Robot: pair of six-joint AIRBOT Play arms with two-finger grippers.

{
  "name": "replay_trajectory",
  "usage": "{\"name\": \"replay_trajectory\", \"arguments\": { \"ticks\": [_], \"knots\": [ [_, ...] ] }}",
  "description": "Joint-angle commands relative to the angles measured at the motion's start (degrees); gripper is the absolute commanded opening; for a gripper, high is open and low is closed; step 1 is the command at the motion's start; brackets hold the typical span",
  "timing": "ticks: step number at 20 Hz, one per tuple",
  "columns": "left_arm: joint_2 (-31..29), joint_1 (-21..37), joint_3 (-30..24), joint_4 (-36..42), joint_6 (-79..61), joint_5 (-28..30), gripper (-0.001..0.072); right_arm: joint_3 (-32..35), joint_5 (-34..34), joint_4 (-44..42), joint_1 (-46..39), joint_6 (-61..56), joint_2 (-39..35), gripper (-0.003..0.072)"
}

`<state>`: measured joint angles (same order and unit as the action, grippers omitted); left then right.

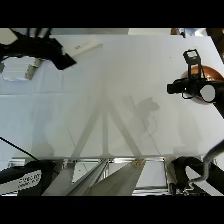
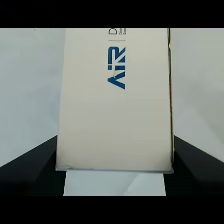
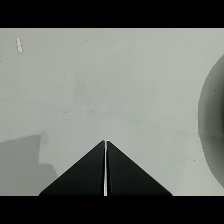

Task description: Fold the box and place the chain.

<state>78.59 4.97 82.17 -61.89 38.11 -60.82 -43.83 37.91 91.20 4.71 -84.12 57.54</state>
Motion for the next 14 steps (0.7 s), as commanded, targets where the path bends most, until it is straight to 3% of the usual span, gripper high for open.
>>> {"name": "replay_trajectory", "arguments": {
  "ticks": [1,5,9,14],
  "knots": [
    [-0.1,6.4,0.0,-0.8,6.7,5.1,0.0395,0.0,0.0,0.0,0.0,0.0,0.0,0.0011],
    [1.2,11.4,-2.0,-0.8,11.2,11.5,0.0395,-0.1,0.0,0.0,0.0,0.0,0.0,0.0011],
    [5.5,14.9,-2.3,-0.9,11.2,8.2,0.0395,0.0,0.0,0.0,0.0,0.0,0.0,0.0011],
    [9.1,16.2,-2.3,-0.6,11.2,9.0,0.0395,0.0,0.0,0.0,0.0,0.0,0.0,0.0011]
  ]
}}
